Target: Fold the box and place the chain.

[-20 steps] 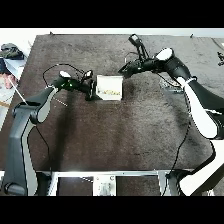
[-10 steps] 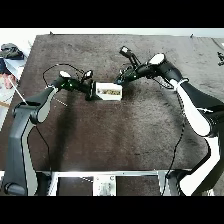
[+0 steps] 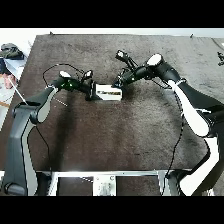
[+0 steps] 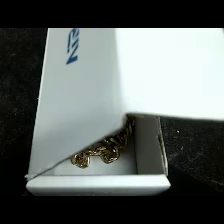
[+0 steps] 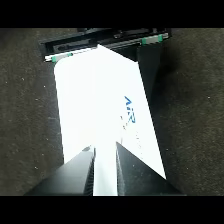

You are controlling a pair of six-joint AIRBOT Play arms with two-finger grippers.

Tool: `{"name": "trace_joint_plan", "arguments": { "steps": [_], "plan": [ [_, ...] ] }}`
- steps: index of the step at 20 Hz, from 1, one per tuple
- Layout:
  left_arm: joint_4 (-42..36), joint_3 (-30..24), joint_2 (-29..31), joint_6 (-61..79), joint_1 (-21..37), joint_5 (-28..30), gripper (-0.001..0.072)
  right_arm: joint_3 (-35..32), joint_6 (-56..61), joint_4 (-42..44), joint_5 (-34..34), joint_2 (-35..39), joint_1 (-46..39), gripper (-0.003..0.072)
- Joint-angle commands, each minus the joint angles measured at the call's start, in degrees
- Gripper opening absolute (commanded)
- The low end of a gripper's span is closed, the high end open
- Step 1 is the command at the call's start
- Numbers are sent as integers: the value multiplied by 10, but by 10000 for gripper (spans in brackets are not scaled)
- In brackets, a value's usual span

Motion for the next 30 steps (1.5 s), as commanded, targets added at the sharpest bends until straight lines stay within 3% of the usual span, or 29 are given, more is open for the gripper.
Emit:
{"name": "trace_joint_plan", "arguments": {
  "steps": [1,2,4,12,17,18,19,30],
  "plan": [
    [0,0,0,0,0,0,278,0,-25,-20,-4,0,3,206],
    [0,0,0,0,0,0,278,0,-30,-35,-3,0,3,300],
    [0,0,0,0,0,0,278,0,-30,-53,-6,0,5,264],
    [0,0,0,0,0,0,278,0,-35,-98,-65,0,31,264],
    [0,0,0,0,0,0,279,0,-34,-98,-67,3,31,262],
    [0,0,0,0,0,0,279,0,-35,-98,-67,3,31,190],
    [-1,0,0,0,0,0,278,1,-34,-98,-66,3,31,167],
    [-15,0,0,0,0,0,278,0,-34,-132,-61,2,36,167]
  ]
}}
